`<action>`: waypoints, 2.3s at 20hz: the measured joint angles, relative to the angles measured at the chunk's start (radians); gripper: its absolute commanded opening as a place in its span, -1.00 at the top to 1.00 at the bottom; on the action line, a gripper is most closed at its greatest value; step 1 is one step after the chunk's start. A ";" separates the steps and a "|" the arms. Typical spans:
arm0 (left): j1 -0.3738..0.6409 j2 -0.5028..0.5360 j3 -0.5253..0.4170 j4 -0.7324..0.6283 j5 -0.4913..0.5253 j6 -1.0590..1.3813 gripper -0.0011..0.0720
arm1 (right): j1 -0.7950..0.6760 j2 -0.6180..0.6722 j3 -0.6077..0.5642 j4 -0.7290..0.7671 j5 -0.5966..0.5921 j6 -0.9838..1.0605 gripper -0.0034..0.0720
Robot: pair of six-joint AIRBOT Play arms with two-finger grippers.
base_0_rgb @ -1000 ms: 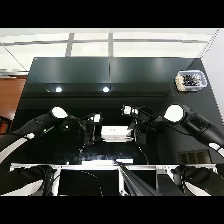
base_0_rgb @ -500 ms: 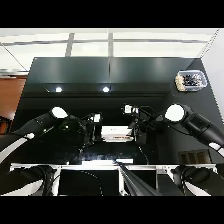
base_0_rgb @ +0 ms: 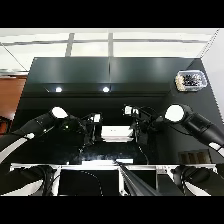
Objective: Fold the box and place the chain.
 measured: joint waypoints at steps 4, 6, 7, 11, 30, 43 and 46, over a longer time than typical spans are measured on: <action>0.000 0.000 0.000 0.000 0.000 0.000 -0.09 | 0.000 -0.002 -0.002 -0.005 -0.010 0.006 -0.13; 0.000 0.000 0.000 0.000 0.000 0.000 -0.09 | 0.000 -0.006 -0.006 -0.004 -0.015 0.009 -0.10; 0.000 0.000 0.000 0.000 0.000 0.000 -0.09 | 0.000 -0.010 -0.008 -0.004 -0.017 0.009 -0.10; 0.000 0.000 0.000 0.000 0.000 0.000 -0.09 | 0.000 -0.016 -0.010 -0.006 -0.022 0.013 -0.10; 0.000 0.000 0.000 0.000 0.000 0.000 -0.09 | -0.118 -0.104 -0.111 0.511 0.043 0.549 0.89; 0.000 0.000 0.000 0.000 0.000 0.000 -0.09 | -0.093 -0.174 -0.121 0.483 -0.035 0.563 0.89; 0.000 0.000 0.000 0.001 0.000 0.001 -0.09 | -0.079 -0.175 -0.121 0.464 -0.050 0.566 0.89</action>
